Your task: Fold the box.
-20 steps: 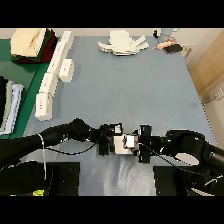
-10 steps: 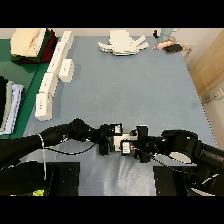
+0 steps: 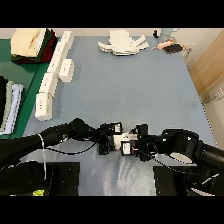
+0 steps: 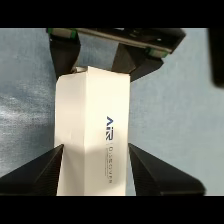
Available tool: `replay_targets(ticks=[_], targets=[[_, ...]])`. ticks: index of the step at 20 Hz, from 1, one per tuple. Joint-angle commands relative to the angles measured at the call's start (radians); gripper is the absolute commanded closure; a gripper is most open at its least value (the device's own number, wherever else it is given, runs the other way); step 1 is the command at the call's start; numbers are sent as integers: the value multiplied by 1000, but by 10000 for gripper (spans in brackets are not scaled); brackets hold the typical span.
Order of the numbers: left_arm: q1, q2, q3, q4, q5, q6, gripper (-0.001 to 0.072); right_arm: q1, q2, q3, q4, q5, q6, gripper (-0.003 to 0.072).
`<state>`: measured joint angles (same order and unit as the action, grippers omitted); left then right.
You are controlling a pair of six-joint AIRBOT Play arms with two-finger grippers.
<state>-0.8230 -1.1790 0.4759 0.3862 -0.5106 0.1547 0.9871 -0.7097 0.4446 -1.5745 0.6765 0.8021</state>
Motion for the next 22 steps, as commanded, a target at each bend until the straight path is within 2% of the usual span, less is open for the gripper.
replay_targets(ticks=[1,7,9,14,15,18,20,22], targets=[[0,1,1,3,-5,5,192,0,48,1,-25,-4,0,40],[0,1,1,3,-5,5,193,0,68,1,-54,-18,0,41],[0,1,1,3,-5,5,193,0,68,1,-95,-51,0,87],[0,1,1,3,-5,5,193,0,48,1,-105,-76,0,91],[0,1,1,3,-5,5,192,0,35,1,-104,-75,1,158],[0,1,1,3,-5,5,192,0,5,1,-68,-75,0,172],[0,1,1,3,-5,5,193,14,6,1,-42,-66,0,230],[0,1,1,3,-5,5,192,33,5,0,-37,-44,1,230]])
